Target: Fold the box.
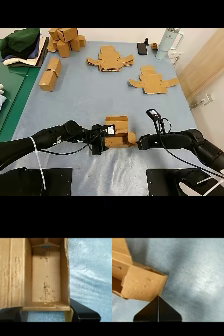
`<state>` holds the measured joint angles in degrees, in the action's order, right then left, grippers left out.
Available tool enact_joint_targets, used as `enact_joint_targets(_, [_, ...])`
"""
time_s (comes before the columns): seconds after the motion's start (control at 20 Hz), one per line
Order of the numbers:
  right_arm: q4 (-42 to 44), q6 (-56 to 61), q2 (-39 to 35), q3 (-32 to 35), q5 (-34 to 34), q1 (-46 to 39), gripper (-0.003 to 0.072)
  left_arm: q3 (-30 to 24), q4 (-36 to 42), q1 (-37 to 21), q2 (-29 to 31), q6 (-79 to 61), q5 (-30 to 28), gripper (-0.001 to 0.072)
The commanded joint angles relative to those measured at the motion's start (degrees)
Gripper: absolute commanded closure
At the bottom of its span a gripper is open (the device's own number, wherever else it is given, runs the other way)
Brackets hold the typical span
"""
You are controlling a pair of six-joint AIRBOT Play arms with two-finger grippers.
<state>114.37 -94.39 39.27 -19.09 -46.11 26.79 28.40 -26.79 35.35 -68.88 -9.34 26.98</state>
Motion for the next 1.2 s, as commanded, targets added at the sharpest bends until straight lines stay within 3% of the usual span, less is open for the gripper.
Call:
enact_joint_targets(0.0, [0.00,0.00,-2.12,-0.02,-1.95,0.04,0.0679,0.00,-0.04,0.00,0.00,-0.09,-0.02,0.0224])
enact_joint_targets(1.1, [5.97,-0.22,0.31,-0.72,3.02,0.15,0.0676,0.00,-0.07,-0.02,0.00,-0.09,-0.02,0.0224])
enact_joint_targets(1.15, [6.36,-0.22,0.31,-0.72,3.19,0.31,0.0625,0.00,-0.04,0.00,0.00,-0.09,-0.02,0.0224])
